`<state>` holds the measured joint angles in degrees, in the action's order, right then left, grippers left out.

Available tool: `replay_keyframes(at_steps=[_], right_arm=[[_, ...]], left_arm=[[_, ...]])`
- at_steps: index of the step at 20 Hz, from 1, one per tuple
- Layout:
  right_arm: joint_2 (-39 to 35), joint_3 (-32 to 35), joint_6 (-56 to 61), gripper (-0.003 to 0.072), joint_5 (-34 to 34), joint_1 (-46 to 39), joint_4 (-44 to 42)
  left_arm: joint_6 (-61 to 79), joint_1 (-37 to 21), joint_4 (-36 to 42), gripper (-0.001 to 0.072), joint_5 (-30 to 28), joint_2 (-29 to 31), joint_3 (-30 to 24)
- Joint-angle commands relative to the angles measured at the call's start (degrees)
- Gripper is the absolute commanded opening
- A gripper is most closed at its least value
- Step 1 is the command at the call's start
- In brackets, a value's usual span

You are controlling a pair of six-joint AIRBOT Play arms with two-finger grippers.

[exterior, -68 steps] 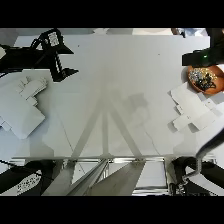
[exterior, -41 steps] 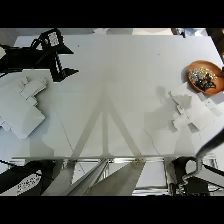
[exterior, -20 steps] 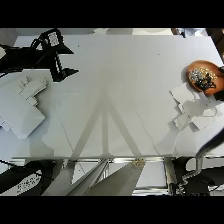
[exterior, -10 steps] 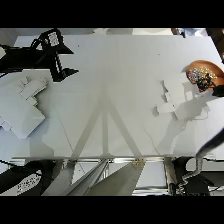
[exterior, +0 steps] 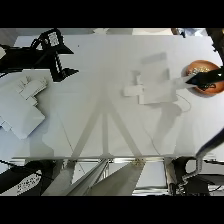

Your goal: Fold the box and place the chain.

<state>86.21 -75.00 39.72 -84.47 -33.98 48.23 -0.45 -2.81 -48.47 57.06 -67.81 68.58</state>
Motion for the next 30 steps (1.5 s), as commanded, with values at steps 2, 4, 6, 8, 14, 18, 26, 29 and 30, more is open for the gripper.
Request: replay_keyframes(at_steps=[2, 4, 6, 8, 14, 18, 26, 29, 30], right_arm=[[-0.11, 2.05, -1.73, 0.0011, 4.2, 12.96, -7.32], [-0.13, 2.95, -3.17, 0.001, 9.2, 17.4, -11.85], [-0.2, 2.99, -4.35, 0.001, 13.77, 20.26, -16.81], [-0.26, 2.99, -5.97, 0.001, 18.91, 22.08, -20.11], [-0.26, 13.6, -12.15, 0.0009, 32.79, 23.96, -19.17], [-0.24, 22.88, -19.91, 0.0009, 42.05, 23.96, -22.62], [0.52, 24.13, -22.25, 0.001, 43.54, 23.96, -22.6], [0.59, 24.85, -22.23, 0.001, 43.87, 23.98, -23.45], [0.59, 25.29, -22.21, 0.001, 44.59, 23.98, -23.56]], left_arm=[[0.02, -0.04, 0.0, 0.0697, -0.02, 0.04, 0.07], [0.02, -0.04, -0.02, 0.0697, 0.0, 0.04, 0.07], [0.02, -0.04, -0.02, 0.0697, 0.0, 0.04, 0.04], [0.02, -0.04, -0.02, 0.0697, 0.0, 0.04, 0.07], [0.02, -0.04, -0.02, 0.0697, 0.0, 0.04, 0.07], [0.02, -0.04, -0.02, 0.0697, 0.0, 0.04, 0.04], [0.02, -0.04, -0.02, 0.0697, 0.0, 0.04, 0.07], [0.02, -0.04, -0.02, 0.0697, 0.0, 0.04, 0.07], [0.02, -0.04, -0.02, 0.0697, 0.0, 0.04, 0.04]])
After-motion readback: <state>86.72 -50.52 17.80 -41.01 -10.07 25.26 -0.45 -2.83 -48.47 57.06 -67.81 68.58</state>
